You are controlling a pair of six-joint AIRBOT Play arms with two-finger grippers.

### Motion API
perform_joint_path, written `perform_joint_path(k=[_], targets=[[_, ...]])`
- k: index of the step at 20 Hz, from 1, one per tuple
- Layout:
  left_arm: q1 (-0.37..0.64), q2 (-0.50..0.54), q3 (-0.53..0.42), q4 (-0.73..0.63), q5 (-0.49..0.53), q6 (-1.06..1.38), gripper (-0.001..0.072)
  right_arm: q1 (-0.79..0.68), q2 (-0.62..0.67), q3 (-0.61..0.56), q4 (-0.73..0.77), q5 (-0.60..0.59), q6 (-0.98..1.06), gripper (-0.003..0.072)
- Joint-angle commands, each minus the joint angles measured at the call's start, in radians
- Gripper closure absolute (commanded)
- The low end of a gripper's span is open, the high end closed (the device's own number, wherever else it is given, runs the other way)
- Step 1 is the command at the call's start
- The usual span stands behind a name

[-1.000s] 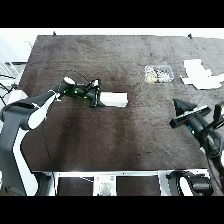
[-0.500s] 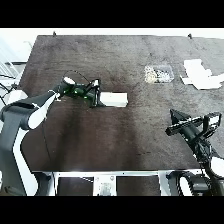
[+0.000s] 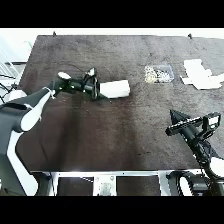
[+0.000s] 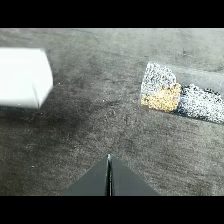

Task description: Fold the box and place the chain.

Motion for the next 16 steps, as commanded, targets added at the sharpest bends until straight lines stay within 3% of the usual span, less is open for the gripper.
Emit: perform_joint_path(k=[1, 5, 7, 9, 13, 16], targets=[[0.041, 0.148, -0.001, -0.034, 0.157, -0.171, 0.0695, 0.000, 0.000, 0.000, 0.000, 0.000, 0.000, 0.0667], [0.119, 0.348, -0.024, -0.018, 0.543, -0.358, 0.0695, 0.000, 0.000, 0.000, 0.000, 0.000, 0.000, 0.0667], [0.183, 0.400, -0.024, 0.048, 0.663, -0.473, 0.0694, 0.000, 0.000, 0.000, 0.000, 0.000, 0.000, 0.0667], [0.265, 0.406, -0.024, 0.105, 0.668, -0.591, 0.0694, 0.000, 0.000, 0.000, 0.000, 0.000, 0.000, 0.0667], [0.442, 0.404, -0.024, 0.344, 0.612, -0.845, 0.0694, 0.000, 0.000, 0.000, 0.000, 0.000, 0.000, 0.0667], [0.551, 0.379, -0.024, 0.419, 0.562, -0.886, 0.0694, 0.000, 0.000, 0.000, 0.000, 0.000, 0.000, 0.0667]])
